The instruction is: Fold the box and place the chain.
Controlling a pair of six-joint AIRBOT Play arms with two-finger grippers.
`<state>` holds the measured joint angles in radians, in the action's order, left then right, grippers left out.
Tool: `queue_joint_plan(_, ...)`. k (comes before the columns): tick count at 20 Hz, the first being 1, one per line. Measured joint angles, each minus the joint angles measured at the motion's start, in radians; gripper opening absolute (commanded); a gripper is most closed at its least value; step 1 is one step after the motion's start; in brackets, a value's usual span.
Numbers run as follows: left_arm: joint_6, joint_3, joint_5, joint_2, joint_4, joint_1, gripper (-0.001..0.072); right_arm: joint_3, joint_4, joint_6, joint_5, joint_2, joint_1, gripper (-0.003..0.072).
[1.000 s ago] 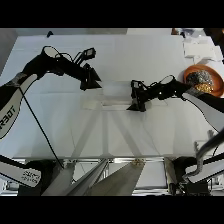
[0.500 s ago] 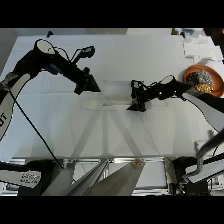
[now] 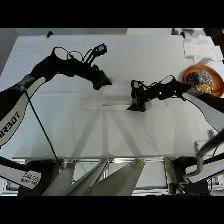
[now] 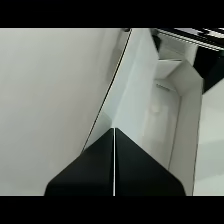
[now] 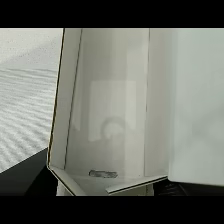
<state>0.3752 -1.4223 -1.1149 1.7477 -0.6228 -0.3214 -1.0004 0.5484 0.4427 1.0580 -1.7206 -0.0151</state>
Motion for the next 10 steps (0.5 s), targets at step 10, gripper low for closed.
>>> queue_joint_plan(10, 0.176, 0.0, 0.074, 0.085, 0.005, 0.016, 0.0012, 0.0, -0.001, 0.0, 0.001, 0.0, 0.0, 0.0458)
